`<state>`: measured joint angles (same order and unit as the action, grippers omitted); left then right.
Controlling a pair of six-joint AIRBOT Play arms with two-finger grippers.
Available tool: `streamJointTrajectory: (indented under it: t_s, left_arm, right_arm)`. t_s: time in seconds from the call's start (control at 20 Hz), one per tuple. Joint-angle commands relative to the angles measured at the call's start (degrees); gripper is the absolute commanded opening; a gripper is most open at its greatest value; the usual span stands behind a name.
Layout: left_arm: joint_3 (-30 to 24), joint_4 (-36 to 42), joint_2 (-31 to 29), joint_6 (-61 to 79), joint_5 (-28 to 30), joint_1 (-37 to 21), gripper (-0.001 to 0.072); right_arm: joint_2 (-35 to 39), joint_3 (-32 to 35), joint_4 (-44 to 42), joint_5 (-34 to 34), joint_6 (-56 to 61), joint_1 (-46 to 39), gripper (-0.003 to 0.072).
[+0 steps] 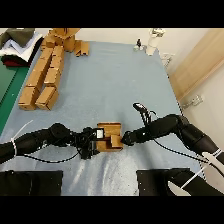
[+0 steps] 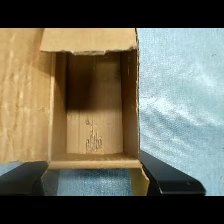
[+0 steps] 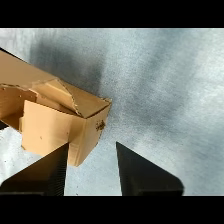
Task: Fold the box.
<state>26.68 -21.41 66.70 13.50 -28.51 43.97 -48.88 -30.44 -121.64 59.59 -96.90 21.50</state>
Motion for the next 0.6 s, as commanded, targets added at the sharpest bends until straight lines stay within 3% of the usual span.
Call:
streamJointTrajectory:
  t_s: [0.0, 0.3, 0.55]
  left_arm:
    - [0.0, 0.0, 0.0, 0.0, 0.0, 0.0, 0.0518]
    - [0.0, 0.0, 0.0, 0.0, 0.0, 0.0, 0.0519]
    - [0.0, 0.0, 0.0, 0.0, 0.0, 0.0, 0.0518]
  right_arm:
    - [0.0, -0.1, 0.1, 0.9, 0.1, 0.0, 0.0467]
    - [-0.1, -0.1, -0.1, -2.2, 4.9, 3.9, 0.0476]
    - [-3.2, -2.2, 12.6, -5.6, 19.9, 12.7, 0.0476]
